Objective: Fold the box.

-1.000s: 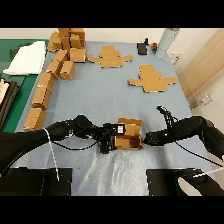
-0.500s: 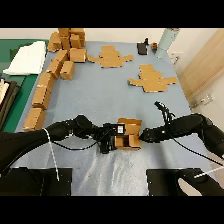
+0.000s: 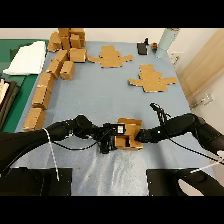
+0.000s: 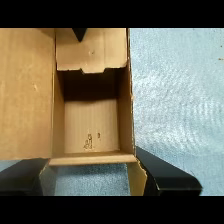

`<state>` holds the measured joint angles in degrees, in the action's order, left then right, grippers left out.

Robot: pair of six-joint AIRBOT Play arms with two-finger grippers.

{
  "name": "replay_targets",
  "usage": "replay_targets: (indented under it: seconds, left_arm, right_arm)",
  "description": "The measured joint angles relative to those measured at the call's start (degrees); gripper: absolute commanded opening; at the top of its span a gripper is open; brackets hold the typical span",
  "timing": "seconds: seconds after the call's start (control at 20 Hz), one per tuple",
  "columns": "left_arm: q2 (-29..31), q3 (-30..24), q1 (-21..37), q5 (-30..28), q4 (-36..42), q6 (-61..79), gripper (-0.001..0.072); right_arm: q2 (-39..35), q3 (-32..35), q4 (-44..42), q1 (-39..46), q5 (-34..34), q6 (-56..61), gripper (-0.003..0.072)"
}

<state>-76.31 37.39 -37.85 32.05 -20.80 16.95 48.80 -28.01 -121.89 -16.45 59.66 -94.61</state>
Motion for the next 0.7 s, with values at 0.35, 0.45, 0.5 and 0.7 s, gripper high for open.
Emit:
replay_targets:
  seconds: [0.35, 0.45, 0.5, 0.7]
  left_arm:
    - [0.0, 0.0, 0.0, 0.0, 0.0, 0.0, 0.0473]
    - [0.0, 0.0, 0.0, 0.0, 0.0, 0.0, 0.0473]
    - [0.0, 0.0, 0.0, 0.0, 0.0, 0.0, 0.0473]
    - [0.0, 0.0, 0.0, 0.0, 0.0, -0.1, 0.0473]
  right_arm:
    - [2.5, -2.4, 13.8, -12.5, -3.1, 19.4, 0.0441]
    - [4.1, -4.1, 17.9, -16.4, -3.2, 25.8, 0.0441]
    - [5.2, -5.2, 19.8, -18.3, -3.2, 28.9, 0.0442]
    - [10.5, -9.6, 26.2, -25.0, -1.1, 39.7, 0.0441]
